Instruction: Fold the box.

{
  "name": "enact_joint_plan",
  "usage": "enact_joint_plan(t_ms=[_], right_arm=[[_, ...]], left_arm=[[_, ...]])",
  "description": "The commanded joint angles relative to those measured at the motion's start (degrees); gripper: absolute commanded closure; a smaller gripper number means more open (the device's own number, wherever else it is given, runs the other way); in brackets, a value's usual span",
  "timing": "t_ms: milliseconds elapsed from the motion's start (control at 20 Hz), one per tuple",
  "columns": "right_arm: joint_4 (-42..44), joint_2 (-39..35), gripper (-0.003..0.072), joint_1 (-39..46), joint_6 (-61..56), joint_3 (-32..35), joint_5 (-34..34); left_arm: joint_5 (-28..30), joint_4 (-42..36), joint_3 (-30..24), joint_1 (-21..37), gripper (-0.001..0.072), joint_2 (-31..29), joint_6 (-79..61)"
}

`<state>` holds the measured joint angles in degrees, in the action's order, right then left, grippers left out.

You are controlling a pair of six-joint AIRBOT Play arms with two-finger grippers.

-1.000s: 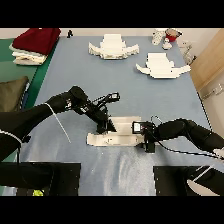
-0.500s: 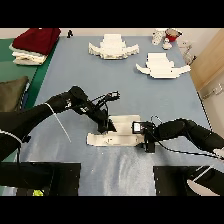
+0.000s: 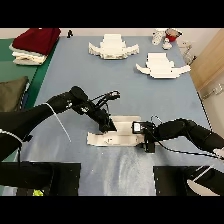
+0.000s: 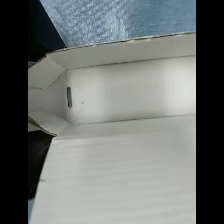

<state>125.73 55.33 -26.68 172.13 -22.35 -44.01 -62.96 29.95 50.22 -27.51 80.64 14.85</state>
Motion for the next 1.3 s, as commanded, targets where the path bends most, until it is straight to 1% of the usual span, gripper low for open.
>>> enact_joint_plan(t_ms=[0, 100, 150, 200, 250, 400, 500, 550, 600, 650, 750, 850, 900, 1000, 1050, 1150, 1250], right_arm=[[0.0, 0.0, 0.0251, 0.0, 0.0, -0.1, 0.0], [0.0, 0.0, 0.0251, 0.0, 0.0, -0.1, 0.0], [0.0, 0.0, 0.0251, 0.0, 0.0, -0.1, 0.0], [0.0, 0.0, 0.0251, 0.0, 0.0, -0.1, 0.0], [0.0, 0.0, 0.0252, 0.0, 0.0, -0.1, 0.0], [0.0, 0.0, 0.0251, 0.0, 0.0, -0.1, 0.0], [0.0, 0.0, 0.0251, 0.0, 0.0, -0.1, 0.0], [0.0, 0.0, 0.0251, 0.0, 0.0, -0.1, 0.0], [0.0, 0.0, 0.0251, 0.0, 0.0, -0.1, 0.0], [0.0, 0.0, 0.0251, 0.0, 0.0, -0.1, 0.0], [0.0, 0.0, 0.0251, 0.0, 0.0, -0.1, 0.0], [0.0, 0.0, 0.0251, 0.0, 0.0, -0.1, 0.0], [0.0, 0.0, 0.0251, 0.0, 0.0, -0.1, 0.0], [0.0, 0.0, 0.0251, 0.0, 0.0, -0.1, 0.0], [0.0, 0.0, 0.0251, 0.0, 0.0, -0.1, 0.0], [0.0, 0.0, 0.0251, 0.0, 0.0, -0.1, 0.0], [0.0, 0.0, 0.0251, 0.0, 0.0, -0.1, 0.0]], left_arm=[[-1.0, -0.2, 0.1, 0.1, 0.0262, -0.1, 0.0], [-1.2, 0.2, 0.1, 0.1, 0.0261, -0.2, 1.0], [-1.2, 1.4, 0.2, 0.3, 0.0158, -0.5, 3.5], [-1.2, 2.8, 0.3, 0.6, 0.0082, -1.0, 6.7], [-1.8, 5.3, 0.5, 1.4, 0.0042, -1.9, 10.1], [-6.6, 12.2, 1.6, 4.9, 0.0047, -5.8, 18.8], [-10.3, 14.1, 1.7, 7.6, 0.0053, -8.8, 23.0], [-12.7, 14.3, 1.7, 8.6, 0.0222, -10.0, 24.9], [-15.7, 14.2, 1.7, 9.3, 0.0507, -10.7, 26.0], [-19.3, 14.2, 1.7, 9.4, 0.0691, -11.0, 26.1], [-23.2, 13.7, 1.0, 8.5, 0.0692, -11.0, 30.0], [-23.2, 13.1, -1.1, 5.7, 0.0693, -11.0, 35.8], [-22.1, 11.6, -2.6, 3.6, 0.0693, -11.0, 37.4], [-16.5, 5.4, -5.6, -2.1, 0.0692, -11.0, 37.6], [-13.4, 3.4, -6.0, -5.0, 0.0692, -11.0, 37.2], [-8.9, 3.0, -4.6, -9.3, 0.0692, -11.0, 37.3], [-5.7, 3.1, -2.3, -9.5, 0.0692, -11.0, 37.9]])
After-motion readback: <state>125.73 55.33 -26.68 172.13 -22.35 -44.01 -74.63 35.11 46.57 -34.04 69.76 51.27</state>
